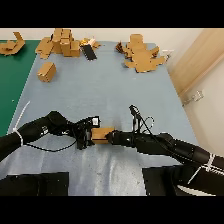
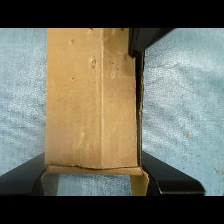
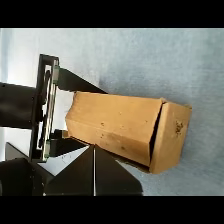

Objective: Fold the box.

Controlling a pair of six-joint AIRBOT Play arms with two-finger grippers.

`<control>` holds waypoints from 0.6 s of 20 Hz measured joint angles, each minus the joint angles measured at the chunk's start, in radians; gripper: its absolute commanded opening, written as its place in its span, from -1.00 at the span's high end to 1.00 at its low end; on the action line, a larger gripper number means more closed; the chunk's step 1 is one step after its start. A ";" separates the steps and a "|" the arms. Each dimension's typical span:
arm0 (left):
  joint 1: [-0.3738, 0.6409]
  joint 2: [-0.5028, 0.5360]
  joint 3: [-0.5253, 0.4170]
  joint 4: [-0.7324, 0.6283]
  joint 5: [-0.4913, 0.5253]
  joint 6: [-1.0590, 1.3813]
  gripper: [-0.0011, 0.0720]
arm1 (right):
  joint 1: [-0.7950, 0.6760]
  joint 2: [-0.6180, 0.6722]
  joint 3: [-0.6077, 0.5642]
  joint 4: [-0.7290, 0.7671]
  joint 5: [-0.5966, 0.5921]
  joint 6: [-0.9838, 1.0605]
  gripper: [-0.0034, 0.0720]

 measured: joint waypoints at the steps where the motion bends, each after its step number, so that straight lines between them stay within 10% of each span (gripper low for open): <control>1: 0.000 0.000 0.000 0.000 0.000 0.000 -0.07 | 0.003 -0.006 0.000 0.000 0.003 0.004 0.90; 12: 0.000 0.000 0.000 0.000 0.000 0.000 -0.07 | 0.011 -0.046 0.000 0.002 0.039 0.007 0.90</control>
